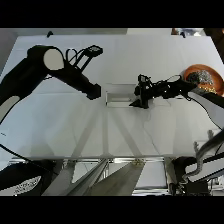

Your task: Fold the box and place the chain.

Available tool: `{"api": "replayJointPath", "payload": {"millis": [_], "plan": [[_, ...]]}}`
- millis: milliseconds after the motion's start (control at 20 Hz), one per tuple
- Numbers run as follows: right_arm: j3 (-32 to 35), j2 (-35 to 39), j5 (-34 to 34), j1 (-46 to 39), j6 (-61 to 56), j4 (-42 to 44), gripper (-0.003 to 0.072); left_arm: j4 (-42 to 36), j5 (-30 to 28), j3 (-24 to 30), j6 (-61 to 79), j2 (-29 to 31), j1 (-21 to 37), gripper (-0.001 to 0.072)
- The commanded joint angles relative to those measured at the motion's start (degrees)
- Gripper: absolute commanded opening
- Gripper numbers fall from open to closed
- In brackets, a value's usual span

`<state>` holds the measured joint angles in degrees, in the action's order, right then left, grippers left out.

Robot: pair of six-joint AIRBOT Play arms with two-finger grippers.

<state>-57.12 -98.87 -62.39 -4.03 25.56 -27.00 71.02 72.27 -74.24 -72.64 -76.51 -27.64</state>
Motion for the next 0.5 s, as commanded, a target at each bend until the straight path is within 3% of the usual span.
{"api": "replayJointPath", "payload": {"millis": [0, 150, 300, 450], "plan": [[0.0, 0.0, 0.0, 0.0, 0.0, 0.0, 0.0538, -7.1, -6.6, 5.7, 19.0, 2.3, 6.1, 0.0555], [0.0, 0.0, 0.0, 0.0, 0.0, 0.0, 0.0538, -19.0, -12.4, 11.2, 33.5, -0.3, 12.6, 0.0553], [0.0, 0.0, 0.0, 0.0, 0.0, 0.0, 0.0538, -30.5, -12.0, 12.2, 56.4, -8.0, 18.3, 0.0557], [0.0, 0.0, 0.0, 0.0, 0.0, 0.0, 0.0538, -39.7, -11.6, 12.2, 74.8, -16.5, 18.8, 0.0558]]}}
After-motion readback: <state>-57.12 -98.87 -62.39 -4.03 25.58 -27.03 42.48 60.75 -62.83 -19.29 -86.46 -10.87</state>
